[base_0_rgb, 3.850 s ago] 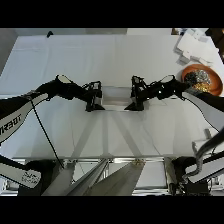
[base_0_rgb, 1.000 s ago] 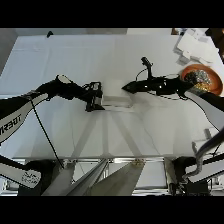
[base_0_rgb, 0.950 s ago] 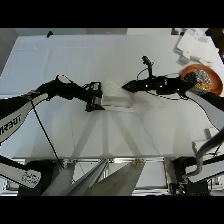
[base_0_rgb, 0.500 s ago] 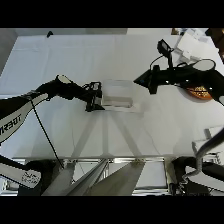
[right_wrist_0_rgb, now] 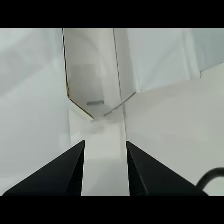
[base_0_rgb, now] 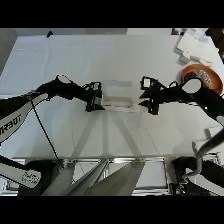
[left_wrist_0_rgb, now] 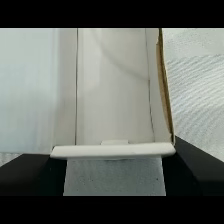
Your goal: Fold the box and place the chain.
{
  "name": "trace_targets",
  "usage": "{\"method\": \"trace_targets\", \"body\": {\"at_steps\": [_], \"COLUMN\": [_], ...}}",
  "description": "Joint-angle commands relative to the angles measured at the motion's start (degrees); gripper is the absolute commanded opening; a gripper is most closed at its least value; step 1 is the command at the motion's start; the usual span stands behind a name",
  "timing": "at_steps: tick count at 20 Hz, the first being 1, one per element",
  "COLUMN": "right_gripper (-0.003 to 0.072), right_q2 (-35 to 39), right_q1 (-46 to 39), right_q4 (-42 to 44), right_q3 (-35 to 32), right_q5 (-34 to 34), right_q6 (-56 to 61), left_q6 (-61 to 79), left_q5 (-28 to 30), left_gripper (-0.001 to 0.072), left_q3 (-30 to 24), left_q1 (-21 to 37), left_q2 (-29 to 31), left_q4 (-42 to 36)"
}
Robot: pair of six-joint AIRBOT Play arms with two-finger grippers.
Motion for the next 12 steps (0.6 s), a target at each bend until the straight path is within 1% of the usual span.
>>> {"method": "trace_targets", "body": {"at_steps": [1,4,5,6,10,12], "right_gripper": [0.0297,0.03,0.0344,0.0362,0.0363,0.0363], "right_q2": [-1.86,-5.51,-6.97,-8.09,-11.17,-11.8], "right_q1": [0.98,0.98,0.98,0.98,0.98,1.01], "right_q4": [-2.34,-1.46,0.11,2.23,13.38,17.05], "right_q3": [-1.03,-1.01,-1.01,-1.01,-1.01,-1.01], "right_q5": [-2.64,-3.13,-3.45,-4.07,-4.76,-6.27], "right_q6": [-5.95,-6.84,-6.86,-7.02,-17.53,-19.15], "left_q6": [0.0,0.0,0.0,0.0,0.0,0.0], "left_q5": [0.02,0.02,0.02,0.02,0.02,0.02], "left_gripper": [0.0278,0.0278,0.0278,0.0278,0.0278,0.0278], "left_q3": [0.0,0.0,0.0,0.02,0.0,0.0], "left_q1": [0.07,0.07,0.07,0.07,0.07,0.07], "left_q2": [0.0,0.0,0.0,0.0,0.0,0.0], "left_q4": [0.02,0.0,0.0,0.0,0.0,0.0]}}
